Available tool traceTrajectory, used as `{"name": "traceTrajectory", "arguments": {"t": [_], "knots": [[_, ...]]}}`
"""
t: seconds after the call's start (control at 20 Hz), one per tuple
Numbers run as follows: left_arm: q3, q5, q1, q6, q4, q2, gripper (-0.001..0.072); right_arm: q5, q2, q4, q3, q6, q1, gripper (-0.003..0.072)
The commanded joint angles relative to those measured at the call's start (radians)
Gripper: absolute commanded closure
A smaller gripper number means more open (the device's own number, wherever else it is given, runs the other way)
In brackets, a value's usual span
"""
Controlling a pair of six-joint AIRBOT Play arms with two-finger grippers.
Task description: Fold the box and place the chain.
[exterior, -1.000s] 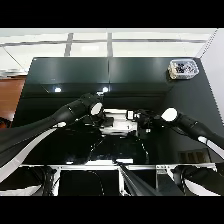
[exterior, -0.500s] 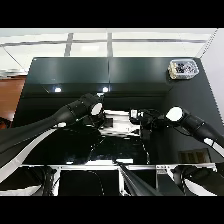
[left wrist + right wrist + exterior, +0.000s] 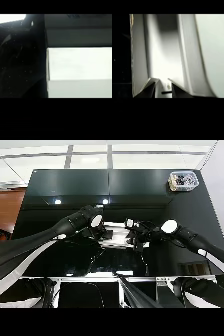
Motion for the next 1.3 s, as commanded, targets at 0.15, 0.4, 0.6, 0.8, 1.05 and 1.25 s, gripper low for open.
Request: {"name": "traceTrajectory", "arguments": {"t": [0.15,0.4,0.6,0.8,1.05,1.25], "knots": [[0.001,0.002,0.0,0.0,-0.002,0.0,0.0682,-0.063,-0.045,0.07,0.001,0.028,0.039,0.0187],[0.001,0.0,0.0,-0.001,-0.002,0.0,0.0682,-0.042,-0.036,0.05,0.002,0.064,0.031,0.0674],[0.001,0.023,0.012,-0.054,0.008,0.0,0.0682,0.092,0.095,-0.142,0.027,0.48,-0.095,0.0667],[0.001,0.025,0.025,-0.084,0.023,0.0,0.0683,0.308,0.23,-0.31,0.074,0.866,-0.376,0.0666],[0.001,0.021,0.023,-0.071,0.024,0.0,0.0682,0.215,0.219,-0.328,-0.043,1.204,-0.644,0.0667],[0.001,0.01,0.023,-0.053,0.021,0.0,0.0681,0.21,0.117,-0.128,-0.143,1.169,-0.597,0.0667]]}}
